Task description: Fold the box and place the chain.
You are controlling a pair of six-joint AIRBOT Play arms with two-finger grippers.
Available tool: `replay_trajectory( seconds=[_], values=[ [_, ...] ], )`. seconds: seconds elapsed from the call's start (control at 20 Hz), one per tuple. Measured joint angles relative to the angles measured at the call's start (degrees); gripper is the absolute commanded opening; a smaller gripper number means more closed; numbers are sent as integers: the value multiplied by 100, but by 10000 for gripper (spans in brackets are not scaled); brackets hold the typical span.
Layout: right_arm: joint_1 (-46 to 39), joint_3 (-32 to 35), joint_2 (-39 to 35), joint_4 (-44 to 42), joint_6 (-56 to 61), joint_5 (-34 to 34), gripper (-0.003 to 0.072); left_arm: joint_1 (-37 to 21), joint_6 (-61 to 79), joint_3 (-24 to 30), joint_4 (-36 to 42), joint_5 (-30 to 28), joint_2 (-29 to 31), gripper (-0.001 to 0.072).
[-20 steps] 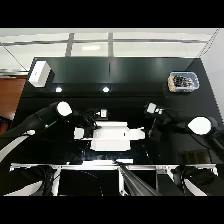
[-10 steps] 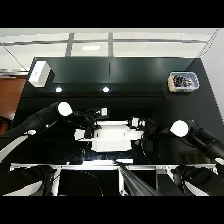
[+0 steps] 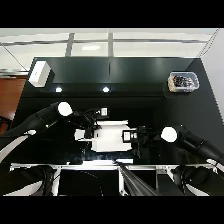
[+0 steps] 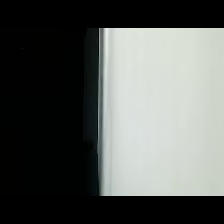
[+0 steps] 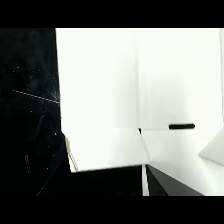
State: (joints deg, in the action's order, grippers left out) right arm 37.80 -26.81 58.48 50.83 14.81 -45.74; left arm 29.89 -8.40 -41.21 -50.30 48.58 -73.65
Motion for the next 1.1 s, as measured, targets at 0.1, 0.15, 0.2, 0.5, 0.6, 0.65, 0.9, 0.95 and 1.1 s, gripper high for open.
replay_trajectory(
  seconds=[0.1,0.15,0.2,0.5,0.6,0.65,0.9,0.95,1.1],
  values=[
    [160,0,35,-79,-26,197,615,0,0,0,0,2,0,25],
    [245,0,52,-129,-33,326,615,0,-2,0,0,2,0,24],
    [315,0,59,-146,-44,428,614,0,-2,0,0,2,0,25],
    [492,4,81,-205,-57,813,614,0,-2,0,-7,-9,0,24],
    [507,4,81,-210,-140,859,615,0,-2,0,-7,-7,0,24],
    [514,4,81,-210,-210,870,614,0,-2,0,-7,-2,0,25],
    [511,-7,81,96,-393,815,615,0,-17,0,-2,17,0,24],
    [507,-11,81,175,-411,763,614,0,-15,0,-2,17,0,25],
    [507,-17,81,313,-433,575,615,0,-13,0,-2,15,0,25]
  ],
)
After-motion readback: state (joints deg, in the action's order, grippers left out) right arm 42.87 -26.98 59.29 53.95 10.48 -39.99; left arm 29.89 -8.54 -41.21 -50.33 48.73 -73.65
